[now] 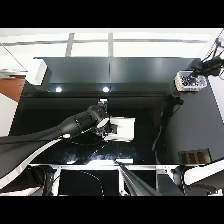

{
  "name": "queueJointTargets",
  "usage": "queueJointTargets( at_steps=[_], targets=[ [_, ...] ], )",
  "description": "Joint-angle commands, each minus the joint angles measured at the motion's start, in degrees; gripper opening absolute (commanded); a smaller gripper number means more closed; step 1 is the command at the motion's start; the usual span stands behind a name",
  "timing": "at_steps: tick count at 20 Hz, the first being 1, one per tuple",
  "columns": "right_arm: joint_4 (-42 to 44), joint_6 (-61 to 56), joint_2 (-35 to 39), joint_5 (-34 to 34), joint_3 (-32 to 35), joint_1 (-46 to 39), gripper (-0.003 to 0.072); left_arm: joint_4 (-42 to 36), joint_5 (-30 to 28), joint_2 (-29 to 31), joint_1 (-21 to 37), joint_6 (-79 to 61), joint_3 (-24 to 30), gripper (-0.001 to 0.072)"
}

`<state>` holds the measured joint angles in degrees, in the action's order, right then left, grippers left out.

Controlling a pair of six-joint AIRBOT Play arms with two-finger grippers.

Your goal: Fold the box and place the chain.

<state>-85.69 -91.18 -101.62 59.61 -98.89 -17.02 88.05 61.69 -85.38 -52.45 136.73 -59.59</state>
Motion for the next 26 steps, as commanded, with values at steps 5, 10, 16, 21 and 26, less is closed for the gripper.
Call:
queueJointTargets(
  at_steps=[5,10,16,21,26],
  targets=[
    [9.2,7.3,16.0,2.0,-1.1,-1.1,0.0039,-0.3,0.1,0.0,0.0,0.0,0.0,0.0032],
    [14.8,9.2,28.9,9.6,-1.0,-0.7,0.0039,-0.3,0.1,0.0,0.0,0.0,0.0,0.0032],
    [15.1,9.2,47.7,17.5,8.9,7.3,0.0039,-0.3,0.1,0.0,0.0,0.0,0.0,0.0032],
    [19.0,9.2,60.1,27.4,26.3,18.2,0.0039,-0.3,0.0,0.0,0.0,0.0,0.0,0.0032],
    [30.8,9.2,61.3,28.0,39.8,29.7,0.0039,-0.3,-0.1,0.0,0.0,0.0,0.0,0.0032]
  ],
)
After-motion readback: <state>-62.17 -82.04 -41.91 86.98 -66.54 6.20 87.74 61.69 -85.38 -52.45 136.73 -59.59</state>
